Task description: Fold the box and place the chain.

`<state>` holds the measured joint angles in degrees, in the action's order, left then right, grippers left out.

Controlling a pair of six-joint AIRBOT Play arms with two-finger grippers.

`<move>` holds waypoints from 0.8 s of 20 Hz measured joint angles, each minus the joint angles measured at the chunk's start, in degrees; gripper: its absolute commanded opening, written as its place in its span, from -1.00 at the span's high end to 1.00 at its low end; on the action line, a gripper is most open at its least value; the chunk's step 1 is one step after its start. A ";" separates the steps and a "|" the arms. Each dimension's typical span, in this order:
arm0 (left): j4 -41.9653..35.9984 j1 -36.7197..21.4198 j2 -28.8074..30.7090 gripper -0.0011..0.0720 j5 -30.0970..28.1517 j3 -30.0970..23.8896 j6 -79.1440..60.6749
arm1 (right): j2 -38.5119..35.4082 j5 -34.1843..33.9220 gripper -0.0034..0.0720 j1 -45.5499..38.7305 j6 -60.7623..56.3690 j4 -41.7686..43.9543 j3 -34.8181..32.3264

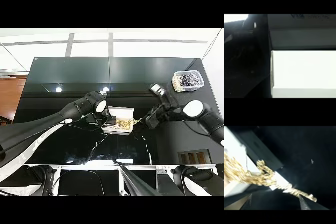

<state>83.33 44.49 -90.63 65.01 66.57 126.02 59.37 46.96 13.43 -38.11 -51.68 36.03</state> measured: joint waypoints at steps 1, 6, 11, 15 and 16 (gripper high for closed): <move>0.00 0.00 0.00 0.89 0.00 0.00 0.02 | 0.26 -1.86 -0.96 0.85 6.45 0.28 -1.09; 0.00 0.00 0.00 0.89 0.00 0.00 0.00 | 4.55 -5.95 -0.96 2.60 31.41 10.38 -3.23; 0.00 0.00 0.00 0.89 0.00 0.00 0.00 | 9.81 -6.60 -0.96 3.02 45.42 17.42 -3.67; -0.02 0.00 0.00 0.89 0.00 0.00 0.00 | 11.52 -7.52 -0.96 3.08 48.63 18.99 -3.74; 0.00 0.00 0.00 0.89 0.00 0.00 0.00 | 11.87 -7.74 -0.96 3.08 49.00 19.17 -3.74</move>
